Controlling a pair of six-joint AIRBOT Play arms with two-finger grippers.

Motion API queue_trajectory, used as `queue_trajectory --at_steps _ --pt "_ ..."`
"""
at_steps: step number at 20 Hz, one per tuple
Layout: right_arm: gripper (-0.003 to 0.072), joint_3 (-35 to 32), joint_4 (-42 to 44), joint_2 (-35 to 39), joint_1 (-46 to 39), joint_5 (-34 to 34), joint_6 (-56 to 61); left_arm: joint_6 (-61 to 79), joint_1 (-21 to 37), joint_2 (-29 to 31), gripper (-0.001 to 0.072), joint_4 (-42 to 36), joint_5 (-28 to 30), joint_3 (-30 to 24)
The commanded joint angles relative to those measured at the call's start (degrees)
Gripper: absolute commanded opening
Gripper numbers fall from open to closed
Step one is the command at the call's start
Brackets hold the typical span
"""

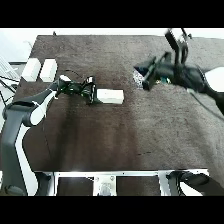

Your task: Fold the box and place the chain.

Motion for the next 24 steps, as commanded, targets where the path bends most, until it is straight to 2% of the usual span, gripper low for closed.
queue_trajectory --at_steps 1,3,4,5,8,11,13,15,18,20,22,24 --pt "0.0009 -12.7 -0.5 11.1 -0.2 -7.8 1.0 -1.4 0.0 0.0 0.0288 -0.9 -1.6 0.1" --pt "0.001 -15.3 -0.4 11.2 -0.2 -7.8 1.1 -4.7 0.0 0.0 0.0287 -1.3 -4.7 0.1" --pt "0.001 -16.0 -0.3 11.2 -0.2 -7.8 1.1 -6.8 -0.1 0.1 0.0178 -2.2 -5.0 0.1" --pt "0.001 -16.2 0.3 11.2 -0.2 -7.8 1.2 -10.4 0.2 0.6 0.0022 -2.6 -5.3 0.1" --pt "0.0011 -16.2 0.4 11.3 -0.2 -8.3 1.7 -21.0 1.9 5.9 0.0017 -2.7 -4.9 0.0" --pt "0.0011 -16.2 0.4 11.2 -0.2 -8.3 2.1 -26.1 5.1 16.0 0.0016 -2.5 -0.4 -3.2" --pt "0.0011 -16.2 0.4 11.2 -0.4 -8.3 2.1 -27.0 8.5 25.3 0.0017 -2.5 6.0 -9.9" --pt "0.001 -16.2 0.4 11.2 -0.4 -8.3 3.0 -26.9 13.0 36.0 0.0017 -2.5 15.2 -19.8" --pt "0.0011 -16.2 0.4 11.2 -0.4 -8.3 4.9 -28.5 21.2 50.8 0.0017 -2.5 32.5 -36.3" --pt "0.0011 -16.2 0.4 11.2 -0.4 -8.3 4.9 -31.5 26.7 57.0 0.0017 -2.5 43.4 -45.5" --pt "0.0011 -16.2 0.4 11.2 -0.4 -8.3 4.9 -38.6 32.5 58.5 0.0018 -2.5 47.4 -50.9" --pt "0.0011 -16.3 0.4 11.2 -0.3 -8.3 4.9 -39.1 37.7 57.2 0.0018 0.8 44.0 -53.4"
